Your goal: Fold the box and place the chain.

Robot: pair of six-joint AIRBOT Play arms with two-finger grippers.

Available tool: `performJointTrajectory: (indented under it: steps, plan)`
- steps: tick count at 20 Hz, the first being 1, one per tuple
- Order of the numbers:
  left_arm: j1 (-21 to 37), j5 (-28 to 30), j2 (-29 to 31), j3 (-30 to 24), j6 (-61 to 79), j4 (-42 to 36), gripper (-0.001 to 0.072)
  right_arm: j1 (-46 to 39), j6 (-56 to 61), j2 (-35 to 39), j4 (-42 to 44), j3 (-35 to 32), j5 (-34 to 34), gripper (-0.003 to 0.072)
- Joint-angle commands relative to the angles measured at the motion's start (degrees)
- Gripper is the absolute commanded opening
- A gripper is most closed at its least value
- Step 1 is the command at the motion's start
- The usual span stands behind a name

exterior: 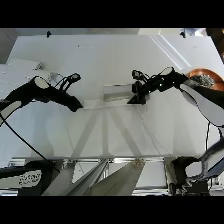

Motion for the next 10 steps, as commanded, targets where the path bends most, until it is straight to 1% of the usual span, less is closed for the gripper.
performJointTrajectory:
  steps: [1,10]
  plan:
    - [-1.09,0.20,-0.70,0.00,-2.97,-4.92,0.0007,-0.02,0.02,-0.04,0.00,0.00,0.02,0.0408]
    - [-1.05,-0.44,-0.39,0.00,-2.97,-11.13,0.0008,-0.02,0.02,-0.04,0.00,0.00,0.02,0.0408]
